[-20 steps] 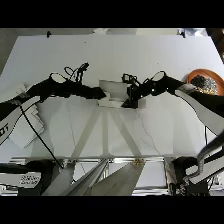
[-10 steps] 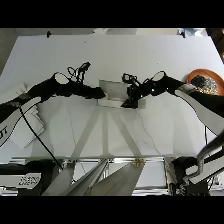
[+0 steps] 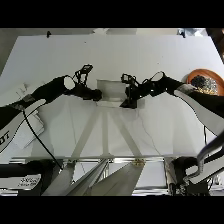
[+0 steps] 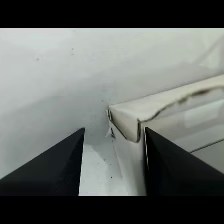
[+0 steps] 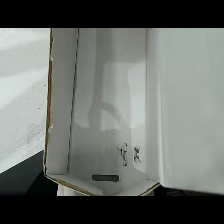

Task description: Fold the box and place the chain.

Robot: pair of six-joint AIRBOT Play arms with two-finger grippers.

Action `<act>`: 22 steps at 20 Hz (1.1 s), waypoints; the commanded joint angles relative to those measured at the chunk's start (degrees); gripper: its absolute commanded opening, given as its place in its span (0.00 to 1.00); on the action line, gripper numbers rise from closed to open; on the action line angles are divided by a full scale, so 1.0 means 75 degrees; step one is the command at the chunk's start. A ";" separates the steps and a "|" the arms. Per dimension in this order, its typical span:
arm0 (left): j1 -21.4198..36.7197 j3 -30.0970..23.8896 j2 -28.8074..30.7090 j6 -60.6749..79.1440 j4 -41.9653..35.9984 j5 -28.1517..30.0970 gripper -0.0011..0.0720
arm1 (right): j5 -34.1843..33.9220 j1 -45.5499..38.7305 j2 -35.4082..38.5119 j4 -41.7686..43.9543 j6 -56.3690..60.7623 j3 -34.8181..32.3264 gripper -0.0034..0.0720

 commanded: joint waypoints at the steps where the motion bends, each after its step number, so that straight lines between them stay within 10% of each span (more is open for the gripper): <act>1: -0.0332 0.0146 0.0026 -0.0743 0.0329 -0.0391 0.55 | 0.0041 -0.0003 0.0009 0.0006 0.0026 0.0003 0.71; 6: -0.0580 0.0755 0.0020 -0.1239 0.0393 -0.0650 0.38 | 0.0041 -0.0003 0.0009 0.0000 0.0026 0.0000 0.71; 19: -0.0752 0.1332 -0.0242 -0.2961 0.1236 -0.1891 0.58 | 0.0041 -0.0003 0.0009 0.0000 0.0026 0.0000 0.71; 22: -0.0831 0.1381 -0.0358 -0.3398 0.1737 -0.2142 0.40 | 0.0041 -0.0003 0.0009 0.0000 0.0026 0.0000 0.71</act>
